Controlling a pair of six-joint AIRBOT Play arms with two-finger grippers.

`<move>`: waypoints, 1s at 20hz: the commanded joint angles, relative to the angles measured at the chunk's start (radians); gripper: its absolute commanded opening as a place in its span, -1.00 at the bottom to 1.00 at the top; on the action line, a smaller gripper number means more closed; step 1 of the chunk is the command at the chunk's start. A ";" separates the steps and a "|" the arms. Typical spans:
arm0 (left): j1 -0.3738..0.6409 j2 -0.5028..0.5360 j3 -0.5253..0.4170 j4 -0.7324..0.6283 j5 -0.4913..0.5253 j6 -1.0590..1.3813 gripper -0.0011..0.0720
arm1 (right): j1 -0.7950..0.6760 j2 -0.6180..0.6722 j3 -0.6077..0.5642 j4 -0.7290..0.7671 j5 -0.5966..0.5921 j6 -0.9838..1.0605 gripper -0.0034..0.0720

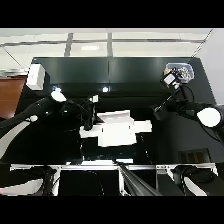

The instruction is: Fold the box and place the chain.

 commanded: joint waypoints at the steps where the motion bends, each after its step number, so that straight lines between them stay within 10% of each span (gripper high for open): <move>1: -0.033 0.005 -0.002 0.020 0.097 0.051 -0.90 | 0.060 -0.005 -0.060 0.040 0.058 -0.130 0.95; 13: -0.035 0.005 -0.002 0.021 0.090 0.024 -0.90 | 0.236 -0.105 -0.206 0.201 0.123 -0.550 0.95; 20: -0.036 0.005 -0.002 0.021 0.087 0.024 -0.90 | 0.334 -0.195 -0.206 0.266 -0.113 -0.622 0.95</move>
